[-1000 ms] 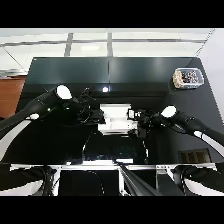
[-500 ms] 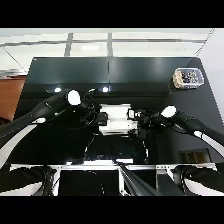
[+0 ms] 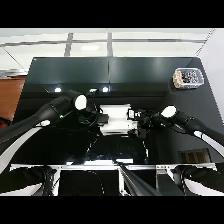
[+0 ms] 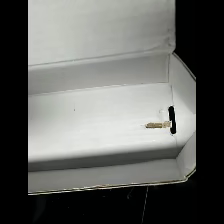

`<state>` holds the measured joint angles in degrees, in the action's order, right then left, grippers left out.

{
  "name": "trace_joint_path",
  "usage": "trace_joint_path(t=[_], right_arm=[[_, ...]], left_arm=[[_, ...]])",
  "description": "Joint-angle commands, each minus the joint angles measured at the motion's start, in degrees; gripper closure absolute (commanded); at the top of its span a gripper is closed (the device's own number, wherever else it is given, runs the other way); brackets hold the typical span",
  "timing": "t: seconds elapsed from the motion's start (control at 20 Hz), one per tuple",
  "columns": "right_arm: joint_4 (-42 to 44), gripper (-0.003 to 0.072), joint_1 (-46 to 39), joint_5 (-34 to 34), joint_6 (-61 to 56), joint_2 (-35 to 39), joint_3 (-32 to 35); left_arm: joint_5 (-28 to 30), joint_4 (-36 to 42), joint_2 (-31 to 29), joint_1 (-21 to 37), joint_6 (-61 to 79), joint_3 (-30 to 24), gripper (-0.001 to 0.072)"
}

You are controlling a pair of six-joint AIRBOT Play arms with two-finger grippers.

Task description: Fold the box and place the chain.

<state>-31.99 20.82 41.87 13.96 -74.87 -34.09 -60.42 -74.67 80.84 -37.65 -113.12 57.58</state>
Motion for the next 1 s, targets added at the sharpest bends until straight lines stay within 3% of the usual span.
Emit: trace_joint_path(t=[0.0,0.4,0.95], right_arm=[[0.02,0.0465,0.00,-0.02,-0.02,-0.04,0.00],[0.00,0.0466,0.00,-0.02,-0.02,-0.04,0.00],[0.00,0.0466,0.00,-0.02,-0.02,-0.04,0.00]], left_arm=[[-0.04,-10.95,0.20,-3.91,-11.56,1.66,0.0264],[-2.05,-12.33,3.98,-8.39,-18.73,5.88,0.0264],[-4.31,-13.81,6.19,-8.22,-23.19,6.40,0.0264]])
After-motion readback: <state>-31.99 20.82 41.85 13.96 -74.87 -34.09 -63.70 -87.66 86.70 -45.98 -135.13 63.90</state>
